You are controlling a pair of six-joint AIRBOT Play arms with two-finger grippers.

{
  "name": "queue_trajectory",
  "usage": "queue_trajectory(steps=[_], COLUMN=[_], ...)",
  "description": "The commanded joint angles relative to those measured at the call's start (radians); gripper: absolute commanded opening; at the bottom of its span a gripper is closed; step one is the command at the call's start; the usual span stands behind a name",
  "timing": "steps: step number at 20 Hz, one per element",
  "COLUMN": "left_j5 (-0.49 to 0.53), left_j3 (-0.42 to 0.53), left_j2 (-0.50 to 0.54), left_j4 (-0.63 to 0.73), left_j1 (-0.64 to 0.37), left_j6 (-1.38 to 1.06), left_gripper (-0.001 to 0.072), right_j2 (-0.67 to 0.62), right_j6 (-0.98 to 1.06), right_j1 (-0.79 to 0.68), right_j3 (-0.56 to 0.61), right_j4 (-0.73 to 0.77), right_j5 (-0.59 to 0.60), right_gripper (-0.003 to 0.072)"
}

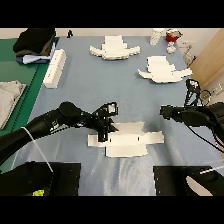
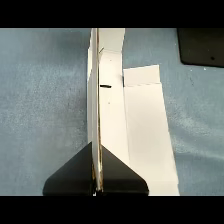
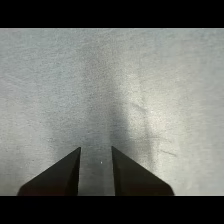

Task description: Fold the box.

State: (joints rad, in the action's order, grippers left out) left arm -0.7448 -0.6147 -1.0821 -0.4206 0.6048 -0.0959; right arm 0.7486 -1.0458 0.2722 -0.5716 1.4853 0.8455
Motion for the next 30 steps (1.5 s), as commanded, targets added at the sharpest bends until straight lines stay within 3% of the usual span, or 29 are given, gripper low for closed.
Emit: queue_trajectory(steps=[1, 9, 16, 30], left_j5=[-0.034, -0.043, -0.145, -0.164], left_j3=[-0.015, -0.015, -0.020, -0.019], left_j2=[-0.052, -0.061, -0.040, -0.067], left_j4=[0.002, 0.001, 0.003, 0.000], left_j1=[-0.013, -0.016, -0.126, -0.087], left_j6=[0.006, 0.007, 0.005, 0.006], left_gripper=[0.0012, 0.0012, 0.0012, 0.0012], right_j2=[0.000, 0.000, 0.000, 0.000], right_j6=[0.000, 0.000, 0.000, 0.000], right_j1=[0.000, 0.000, 0.000, 0.000], right_j3=[0.000, 0.000, 0.000, 0.000], right_j4=[0.004, 0.004, 0.004, 0.003], right_j5=[0.000, 0.000, 0.000, 0.000], right_gripper=[0.0305, 0.0305, 0.0305, 0.0305])
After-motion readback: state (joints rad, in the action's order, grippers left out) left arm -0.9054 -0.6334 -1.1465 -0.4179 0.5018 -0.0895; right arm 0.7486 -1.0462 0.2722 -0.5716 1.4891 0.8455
